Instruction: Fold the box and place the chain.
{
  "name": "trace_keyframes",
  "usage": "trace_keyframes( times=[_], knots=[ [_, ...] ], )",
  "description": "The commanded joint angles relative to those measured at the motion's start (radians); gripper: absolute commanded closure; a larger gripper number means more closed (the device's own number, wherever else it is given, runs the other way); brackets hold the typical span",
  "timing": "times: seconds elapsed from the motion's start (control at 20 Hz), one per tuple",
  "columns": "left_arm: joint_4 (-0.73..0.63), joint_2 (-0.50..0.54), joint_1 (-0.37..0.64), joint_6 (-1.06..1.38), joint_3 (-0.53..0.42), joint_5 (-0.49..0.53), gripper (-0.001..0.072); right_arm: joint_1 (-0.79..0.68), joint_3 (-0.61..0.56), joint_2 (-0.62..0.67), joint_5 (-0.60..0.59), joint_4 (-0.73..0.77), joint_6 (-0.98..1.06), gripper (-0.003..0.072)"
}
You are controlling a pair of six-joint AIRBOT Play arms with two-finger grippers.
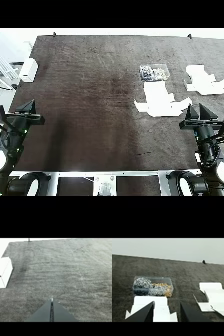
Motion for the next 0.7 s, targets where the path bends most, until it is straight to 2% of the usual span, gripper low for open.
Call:
trace_keyframes(
  times=[0.0, 0.25, 0.35, 0.5, 0.55, 0.65],
  knots=[
    [0.000, 0.001, 0.001, 0.000, 0.000, 0.000, 0.0687, 0.000, 0.000, 0.000, 0.000, 0.000, 0.001, 0.0310],
    [0.000, 0.000, 0.001, 0.000, 0.000, 0.000, 0.0687, -0.004, 0.051, -0.009, -0.026, 0.000, 0.015, 0.0308],
    [0.000, 0.001, 0.001, 0.000, 0.000, 0.000, 0.0687, -0.018, 0.120, -0.089, -0.084, 0.000, 0.015, 0.0308],
    [0.000, 0.001, 0.001, 0.000, 0.000, 0.000, 0.0687, -0.079, 0.280, -0.363, -0.073, 0.008, 0.015, 0.0303],
    [0.000, 0.001, 0.001, 0.000, 0.000, 0.000, 0.0687, -0.108, 0.346, -0.472, -0.050, 0.026, 0.015, 0.0269],
    [0.000, 0.001, 0.001, 0.000, 0.000, 0.000, 0.0687, -0.177, 0.465, -0.671, 0.052, 0.027, 0.016, 0.0268]
  ],
)
